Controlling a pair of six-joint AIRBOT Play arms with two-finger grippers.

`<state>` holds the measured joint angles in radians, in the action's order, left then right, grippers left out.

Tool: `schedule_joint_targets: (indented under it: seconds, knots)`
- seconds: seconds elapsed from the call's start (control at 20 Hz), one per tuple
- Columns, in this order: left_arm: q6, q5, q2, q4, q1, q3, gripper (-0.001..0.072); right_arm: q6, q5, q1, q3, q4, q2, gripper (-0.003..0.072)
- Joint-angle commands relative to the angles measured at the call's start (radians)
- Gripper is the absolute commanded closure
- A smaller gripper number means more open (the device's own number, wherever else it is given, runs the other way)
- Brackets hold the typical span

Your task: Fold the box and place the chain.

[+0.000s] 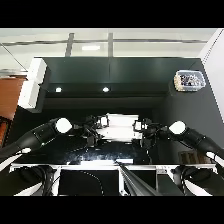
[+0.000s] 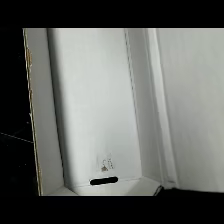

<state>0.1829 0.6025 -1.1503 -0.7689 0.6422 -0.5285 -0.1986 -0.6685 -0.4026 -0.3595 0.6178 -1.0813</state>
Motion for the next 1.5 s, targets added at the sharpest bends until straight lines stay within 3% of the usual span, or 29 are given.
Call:
schedule_joint_targets:
  seconds: [0.0, 0.15, 0.35, 0.4, 0.45, 0.75, 1.45]
  knots:
    - [0.0, -0.004, -0.001, 0.005, 0.001, 0.0, 0.031, 0.0, 0.0, 0.0, 0.0, 0.0, 0.0, 0.015]
    - [-0.001, 0.001, -0.001, 0.046, 0.002, 0.0, 0.0374, 0.0, 0.0, 0.0, 0.0, 0.0, 0.0, 0.015]
    - [-0.001, 0.006, -0.002, 0.079, 0.013, 0.0, 0.0378, 0.0, 0.0, 0.0, 0.0, 0.0, 0.0, 0.015]
    - [-0.001, 0.006, -0.003, 0.086, 0.018, 0.0, 0.0436, 0.0, 0.0, 0.0, 0.0, 0.0, 0.0, 0.015]
    - [-0.001, 0.001, -0.005, 0.105, 0.021, 0.0, 0.0443, 0.0, 0.0, 0.0, 0.0, 0.0, 0.0, 0.015]
    - [-0.049, -0.071, -0.007, 0.209, 0.041, 0.0, 0.0443, 0.0, 0.0, 0.0, 0.0, 0.0, 0.0, 0.015]
    - [-0.084, -0.078, -0.055, 0.198, 0.078, 0.0, 0.0442, 0.0, 0.0, 0.0, 0.0, 0.0, 0.0, 0.015]
